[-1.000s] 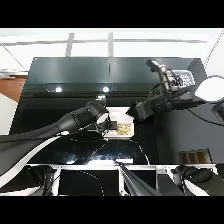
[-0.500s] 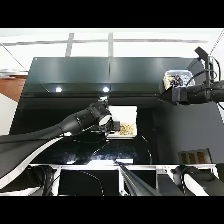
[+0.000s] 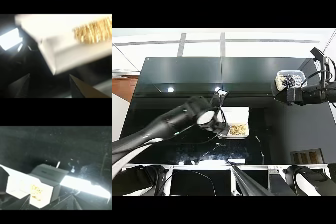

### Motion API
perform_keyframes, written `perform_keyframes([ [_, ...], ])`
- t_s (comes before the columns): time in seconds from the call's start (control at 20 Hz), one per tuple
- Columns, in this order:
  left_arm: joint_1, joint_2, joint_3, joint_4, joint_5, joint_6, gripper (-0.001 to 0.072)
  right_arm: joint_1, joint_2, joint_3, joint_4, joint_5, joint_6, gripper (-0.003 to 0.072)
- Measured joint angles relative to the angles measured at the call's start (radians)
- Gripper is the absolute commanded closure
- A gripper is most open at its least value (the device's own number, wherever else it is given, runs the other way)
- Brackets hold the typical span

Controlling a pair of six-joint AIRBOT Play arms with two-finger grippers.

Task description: Fold the box and place the chain.

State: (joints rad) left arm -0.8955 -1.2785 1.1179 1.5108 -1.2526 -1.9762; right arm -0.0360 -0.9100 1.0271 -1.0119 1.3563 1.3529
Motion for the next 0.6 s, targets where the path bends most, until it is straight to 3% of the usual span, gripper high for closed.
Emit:
perform_keyframes([
  [0.2, 0.145, 0.201, -0.093, 0.001, -0.060, 0.197, 0.0146, 0.000, 0.000, 0.000, -0.024, -0.005, 0.000, 0.0084],
  [0.4, 0.355, 0.350, -0.233, -0.108, -0.027, 0.380, 0.0144, 0.000, 0.000, 0.000, -0.040, -0.053, 0.000, 0.0084],
  [0.45, 0.394, 0.364, -0.273, -0.158, -0.015, 0.461, 0.0033, 0.000, 0.000, 0.000, -0.041, -0.068, 0.000, 0.0084],
  [0.5, 0.423, 0.370, -0.313, -0.208, -0.001, 0.559, -0.0010, 0.000, 0.000, 0.000, -0.042, -0.086, 0.000, 0.0084],
  [0.6, 0.451, 0.366, -0.386, -0.291, 0.045, 0.753, -0.0009, 0.000, 0.000, 0.000, -0.055, -0.111, 0.000, 0.0084],
])
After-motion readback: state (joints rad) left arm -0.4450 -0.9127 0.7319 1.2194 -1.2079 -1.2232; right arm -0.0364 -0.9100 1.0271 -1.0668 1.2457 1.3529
